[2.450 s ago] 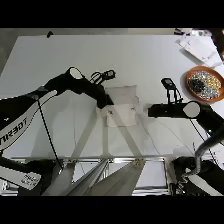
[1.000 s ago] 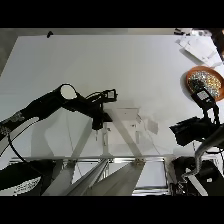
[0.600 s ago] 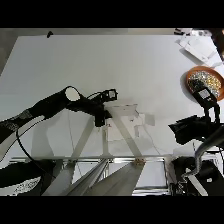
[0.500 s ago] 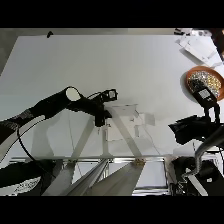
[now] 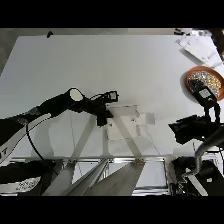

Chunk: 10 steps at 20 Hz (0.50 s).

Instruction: Fold the box and place the chain.

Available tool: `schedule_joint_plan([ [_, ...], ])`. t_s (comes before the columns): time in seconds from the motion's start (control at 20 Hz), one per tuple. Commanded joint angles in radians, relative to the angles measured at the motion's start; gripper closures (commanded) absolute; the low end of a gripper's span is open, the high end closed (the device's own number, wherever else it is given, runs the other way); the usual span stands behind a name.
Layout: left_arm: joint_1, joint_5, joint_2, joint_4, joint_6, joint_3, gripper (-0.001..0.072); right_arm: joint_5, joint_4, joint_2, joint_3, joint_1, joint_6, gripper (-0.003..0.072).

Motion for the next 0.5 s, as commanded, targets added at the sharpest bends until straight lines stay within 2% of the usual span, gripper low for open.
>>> schedule_joint_plan([
  [0.0,-0.001,0.011,-0.029,-0.006,0.013,0.0,0.0702,-0.002,0.0,0.001,0.001,0.001,0.0,0.0325],
  [0.45,-0.001,0.051,-0.032,-0.006,0.037,0.0,0.0704,-0.029,0.0,0.001,0.001,0.001,0.0,0.0325],
])
